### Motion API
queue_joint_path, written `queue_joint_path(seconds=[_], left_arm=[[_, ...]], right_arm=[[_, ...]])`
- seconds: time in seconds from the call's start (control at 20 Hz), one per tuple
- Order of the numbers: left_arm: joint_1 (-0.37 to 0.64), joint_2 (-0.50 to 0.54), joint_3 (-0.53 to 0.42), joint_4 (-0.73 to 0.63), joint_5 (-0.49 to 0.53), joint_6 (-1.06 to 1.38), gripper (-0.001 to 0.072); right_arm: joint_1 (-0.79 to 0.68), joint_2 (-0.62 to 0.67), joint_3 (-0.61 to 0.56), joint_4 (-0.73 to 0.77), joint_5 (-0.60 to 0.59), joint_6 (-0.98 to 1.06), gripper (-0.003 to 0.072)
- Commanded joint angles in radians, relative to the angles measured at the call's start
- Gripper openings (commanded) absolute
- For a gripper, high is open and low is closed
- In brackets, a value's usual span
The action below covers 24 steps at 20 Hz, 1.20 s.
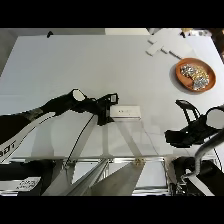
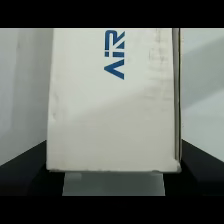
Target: Fold the box and place the chain.
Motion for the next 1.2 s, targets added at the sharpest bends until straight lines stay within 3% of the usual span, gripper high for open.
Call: queue_joint_path(seconds=[0.0,0.25,0.5,0.9,1.15], left_arm=[[0.02,0.111,0.002,0.028,0.029,-0.095,0.0003],[0.134,0.343,0.002,0.183,0.058,-0.315,0.0002],[0.343,0.514,0.002,0.4,0.056,-0.621,0.0003],[0.677,0.561,0.002,0.732,-0.011,-1.075,0.0002],[0.77,0.561,0.002,0.911,-0.025,-1.26,0.0002]], right_arm=[[0.001,0.001,0.001,0.0,0.002,0.001,0.0015],[0.001,0.001,0.001,0.001,0.003,0.001,0.0015],[0.001,0.001,0.0,0.001,0.003,0.001,0.0015],[0.001,0.001,0.001,0.001,0.003,0.001,0.0015],[0.001,0.001,0.0,0.001,0.003,0.001,0.0015]])
